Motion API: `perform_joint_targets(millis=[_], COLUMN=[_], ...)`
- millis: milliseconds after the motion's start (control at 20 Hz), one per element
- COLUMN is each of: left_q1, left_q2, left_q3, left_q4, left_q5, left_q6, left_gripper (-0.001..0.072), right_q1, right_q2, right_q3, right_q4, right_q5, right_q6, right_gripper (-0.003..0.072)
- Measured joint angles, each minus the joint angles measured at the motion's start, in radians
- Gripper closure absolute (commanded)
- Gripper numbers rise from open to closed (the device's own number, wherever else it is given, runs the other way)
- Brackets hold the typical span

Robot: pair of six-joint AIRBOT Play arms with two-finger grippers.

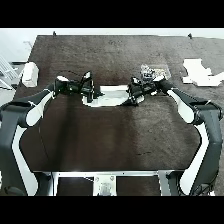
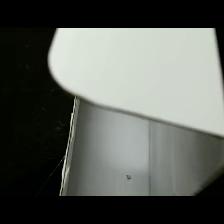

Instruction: Fold the box and place the chain.

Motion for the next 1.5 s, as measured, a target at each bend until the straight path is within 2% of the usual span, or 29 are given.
perform_joint_targets(millis=[1250, 1300, 1350, 1400, 1500], left_q1=[0.0, 0.0, 0.0, -0.002, 0.003], left_q2=[0.0, 0.0, 0.0, -0.002, -0.002], left_q3=[-0.001, -0.001, -0.001, -0.001, -0.001], left_q4=[-0.009, -0.01, -0.011, 0.005, -0.008], left_q5=[0.008, 0.008, 0.008, 0.021, 0.011], left_q6=[0.0, 0.0, 0.0, 0.001, 0.0], left_gripper=[0.0686, 0.0664, 0.0379, 0.021, 0.0231], right_q1=[0.0, 0.0, 0.0, 0.001, 0.001], right_q2=[0.0, 0.0, 0.0, 0.0, 0.0], right_q3=[0.0, 0.0, 0.0, 0.0, 0.0], right_q4=[0.0, 0.0, 0.0, 0.001, 0.001], right_q5=[0.0, 0.0, 0.0, -0.001, 0.0], right_q6=[0.003, 0.003, 0.003, 0.003, 0.001], right_gripper=[0.0181, 0.0181, 0.0181, 0.0181, 0.0181])
